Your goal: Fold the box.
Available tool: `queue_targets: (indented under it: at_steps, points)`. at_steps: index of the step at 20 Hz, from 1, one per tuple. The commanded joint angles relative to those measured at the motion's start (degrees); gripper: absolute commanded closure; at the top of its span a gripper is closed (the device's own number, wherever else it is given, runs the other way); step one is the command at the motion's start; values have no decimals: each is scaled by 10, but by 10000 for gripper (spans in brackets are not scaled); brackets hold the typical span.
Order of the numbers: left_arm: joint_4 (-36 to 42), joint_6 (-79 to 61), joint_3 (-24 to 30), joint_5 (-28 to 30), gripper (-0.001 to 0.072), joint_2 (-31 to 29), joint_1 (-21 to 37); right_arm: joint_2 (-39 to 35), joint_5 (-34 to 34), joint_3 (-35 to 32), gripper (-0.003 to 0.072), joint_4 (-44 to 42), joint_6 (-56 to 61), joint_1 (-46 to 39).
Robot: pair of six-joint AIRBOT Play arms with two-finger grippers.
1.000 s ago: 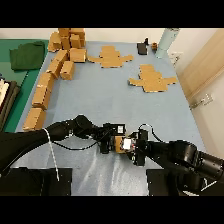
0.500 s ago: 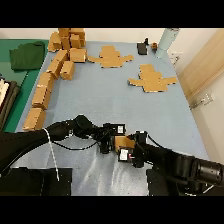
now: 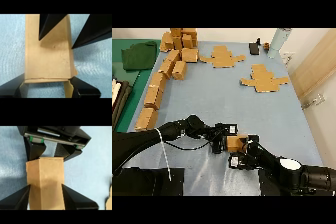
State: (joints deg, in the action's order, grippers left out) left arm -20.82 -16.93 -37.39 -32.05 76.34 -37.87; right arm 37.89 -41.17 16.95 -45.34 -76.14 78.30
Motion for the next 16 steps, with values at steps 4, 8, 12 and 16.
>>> queue_targets:
  at_steps: [4, 8, 12, 16]
  points:
    - [0, 0, 0, 0, 237, 0, 0, 28, 4, -2, 195, 63, 32, 4]
    - [0, 0, 0, 0, 236, 0, 0, 28, 4, -2, 224, 61, 31, 4]
    - [0, 0, 0, 0, 236, 0, 0, 28, 0, -1, 271, 59, 32, 22]
    - [0, 0, 0, 0, 236, 0, 0, 28, -17, -1, 271, 55, 44, 52]
